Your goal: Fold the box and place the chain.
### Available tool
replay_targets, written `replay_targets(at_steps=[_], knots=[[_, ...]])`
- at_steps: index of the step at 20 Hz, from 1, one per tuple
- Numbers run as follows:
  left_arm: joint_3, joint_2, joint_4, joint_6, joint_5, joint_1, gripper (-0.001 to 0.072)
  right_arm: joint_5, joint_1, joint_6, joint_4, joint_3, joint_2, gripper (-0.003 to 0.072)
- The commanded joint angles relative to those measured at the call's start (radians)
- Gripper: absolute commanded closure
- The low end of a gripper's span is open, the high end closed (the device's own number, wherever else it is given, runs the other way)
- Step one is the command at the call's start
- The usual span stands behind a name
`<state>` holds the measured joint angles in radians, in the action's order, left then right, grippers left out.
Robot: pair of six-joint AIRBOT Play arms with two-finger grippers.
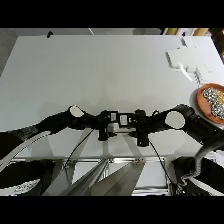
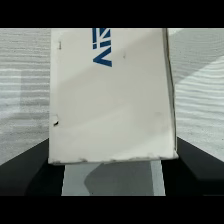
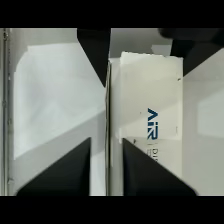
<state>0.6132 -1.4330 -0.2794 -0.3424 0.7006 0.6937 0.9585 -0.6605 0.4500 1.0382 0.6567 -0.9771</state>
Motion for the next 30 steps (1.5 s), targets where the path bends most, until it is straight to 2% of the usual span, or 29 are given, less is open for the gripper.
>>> replay_targets(at_steps=[1,5,11,21,27,30], knots=[[0.0,0.001,0.002,0.002,-0.005,0.0,0.0365,-0.046,-0.001,0.069,0.029,0.001,0.007,0.0679],[0.0,0.001,0.002,0.002,-0.005,0.0,0.0365,-0.074,0.0,0.111,0.068,0.001,-0.021,0.0674],[0.0,0.001,0.002,0.002,-0.004,0.0,0.0365,-0.001,0.0,0.111,0.064,-0.003,-0.065,0.0674],[0.0,0.001,0.002,0.002,-0.004,0.0,0.0365,-0.054,0.0,0.111,0.064,-0.021,-0.11,0.0674],[0.0,0.001,0.002,0.002,-0.005,0.0,0.0365,-0.058,0.007,0.132,0.063,-0.02,-0.079,0.0674],[0.0,0.001,0.002,0.002,-0.004,0.0,0.0365,-0.053,0.072,0.248,0.067,-0.02,-0.005,0.0674]])
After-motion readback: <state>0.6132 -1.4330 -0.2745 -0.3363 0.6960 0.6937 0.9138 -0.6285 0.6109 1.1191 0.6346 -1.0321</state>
